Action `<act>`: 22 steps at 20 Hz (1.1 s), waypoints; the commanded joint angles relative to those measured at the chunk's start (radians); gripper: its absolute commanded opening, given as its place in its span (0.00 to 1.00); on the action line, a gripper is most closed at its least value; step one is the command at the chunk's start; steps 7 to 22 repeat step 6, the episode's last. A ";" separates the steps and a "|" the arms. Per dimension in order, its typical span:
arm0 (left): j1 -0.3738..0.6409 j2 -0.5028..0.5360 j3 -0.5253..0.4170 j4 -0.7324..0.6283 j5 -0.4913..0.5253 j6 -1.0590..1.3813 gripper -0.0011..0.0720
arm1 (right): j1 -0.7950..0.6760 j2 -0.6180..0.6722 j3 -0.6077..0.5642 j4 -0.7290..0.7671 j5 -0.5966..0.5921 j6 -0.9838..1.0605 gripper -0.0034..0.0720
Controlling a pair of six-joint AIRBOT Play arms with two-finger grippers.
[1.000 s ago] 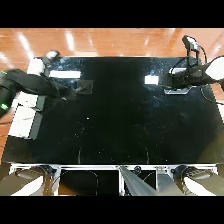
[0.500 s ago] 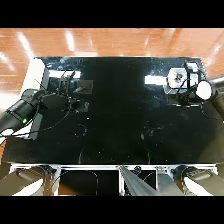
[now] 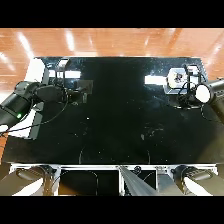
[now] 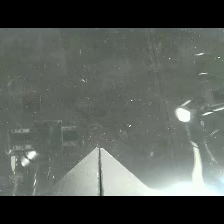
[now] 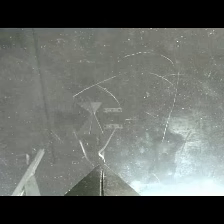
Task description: Fold the box and place the chain.
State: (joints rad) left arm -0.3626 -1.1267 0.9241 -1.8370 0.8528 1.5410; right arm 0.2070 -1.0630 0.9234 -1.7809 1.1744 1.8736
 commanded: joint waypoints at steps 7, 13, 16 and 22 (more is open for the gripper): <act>0.000 -0.001 0.006 -0.007 -0.026 -0.001 0.05 | 0.001 0.001 0.000 -0.001 0.000 0.001 0.08; 0.000 -0.001 0.006 -0.007 -0.026 -0.001 0.05 | 0.001 0.001 0.000 -0.001 0.000 0.001 0.08; 0.000 -0.001 0.006 -0.007 -0.026 -0.001 0.05 | 0.001 0.001 0.000 -0.001 0.000 0.001 0.08; 0.000 -0.001 0.006 -0.007 -0.026 -0.001 0.05 | 0.001 0.001 0.000 -0.001 0.000 0.001 0.08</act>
